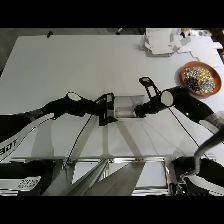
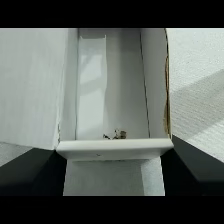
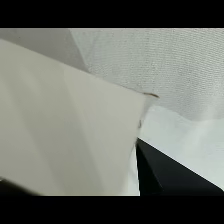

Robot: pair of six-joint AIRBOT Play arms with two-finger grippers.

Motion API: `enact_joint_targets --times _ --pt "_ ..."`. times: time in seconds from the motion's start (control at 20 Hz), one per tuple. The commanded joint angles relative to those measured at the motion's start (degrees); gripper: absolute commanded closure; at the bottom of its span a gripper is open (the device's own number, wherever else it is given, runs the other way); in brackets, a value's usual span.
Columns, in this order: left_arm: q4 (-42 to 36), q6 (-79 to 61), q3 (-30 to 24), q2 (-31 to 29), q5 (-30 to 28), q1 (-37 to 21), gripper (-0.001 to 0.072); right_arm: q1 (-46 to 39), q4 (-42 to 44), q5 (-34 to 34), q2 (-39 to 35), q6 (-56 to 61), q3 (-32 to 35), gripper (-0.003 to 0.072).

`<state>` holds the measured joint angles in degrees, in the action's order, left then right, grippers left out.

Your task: Fold the box and place the chain.

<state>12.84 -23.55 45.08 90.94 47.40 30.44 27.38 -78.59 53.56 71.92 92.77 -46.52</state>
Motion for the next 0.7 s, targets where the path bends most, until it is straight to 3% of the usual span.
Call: enact_joint_targets --times 0.0,0.2,0.65 --pt "0.0 0.0 0.0 0.0 0.0 0.0 0.0559 2.7 -4.8 2.5 2.6 6.0 -2.6 0.0291" --pt "0.0 0.0 0.0 0.0 0.0 0.0 0.0559 3.0 -6.1 3.5 3.1 9.4 -3.0 0.0358" --pt "0.0 0.0 0.0 0.0 0.0 0.0 0.0558 4.6 -9.1 7.2 6.9 14.0 -6.3 0.0379"
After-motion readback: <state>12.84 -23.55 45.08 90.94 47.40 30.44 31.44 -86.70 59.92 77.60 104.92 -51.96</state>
